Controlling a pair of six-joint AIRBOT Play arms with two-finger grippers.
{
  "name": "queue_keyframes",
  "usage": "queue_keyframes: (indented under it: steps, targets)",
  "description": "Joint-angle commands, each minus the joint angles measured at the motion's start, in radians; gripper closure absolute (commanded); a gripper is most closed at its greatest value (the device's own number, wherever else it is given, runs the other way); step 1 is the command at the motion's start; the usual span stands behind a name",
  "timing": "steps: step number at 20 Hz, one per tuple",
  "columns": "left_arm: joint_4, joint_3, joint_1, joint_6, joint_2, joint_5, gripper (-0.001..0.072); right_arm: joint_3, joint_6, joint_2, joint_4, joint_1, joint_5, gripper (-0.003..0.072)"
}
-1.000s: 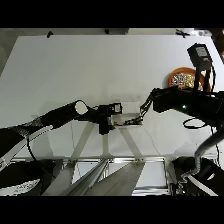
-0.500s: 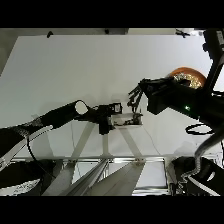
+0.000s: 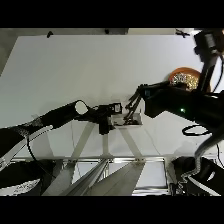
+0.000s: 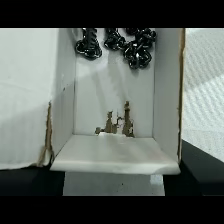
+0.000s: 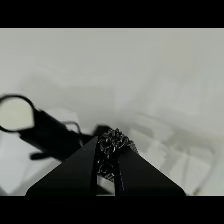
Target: Fold the box and place the chain.
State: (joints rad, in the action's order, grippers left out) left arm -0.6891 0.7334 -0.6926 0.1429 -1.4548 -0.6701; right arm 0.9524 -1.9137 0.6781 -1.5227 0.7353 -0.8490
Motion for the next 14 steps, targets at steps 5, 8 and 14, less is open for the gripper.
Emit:
queue_keyframes:
  steps: [5, 8, 14]
  targets:
    - [0.0, 0.0, -0.001, 0.0, 0.0, 0.0, 0.0574, -0.177, -0.027, 0.121, -0.034, 0.001, -0.008, 0.0681]
    - [0.0, 0.0, -0.001, 0.0, 0.0, 0.0, 0.0574, -0.214, -0.027, 0.209, -0.01, 0.001, 0.052, 0.0681]
    - [0.0, 0.0, -0.001, 0.0, 0.0, 0.0, 0.0574, -0.215, -0.023, 0.406, 0.076, 0.001, 0.074, 0.0683]
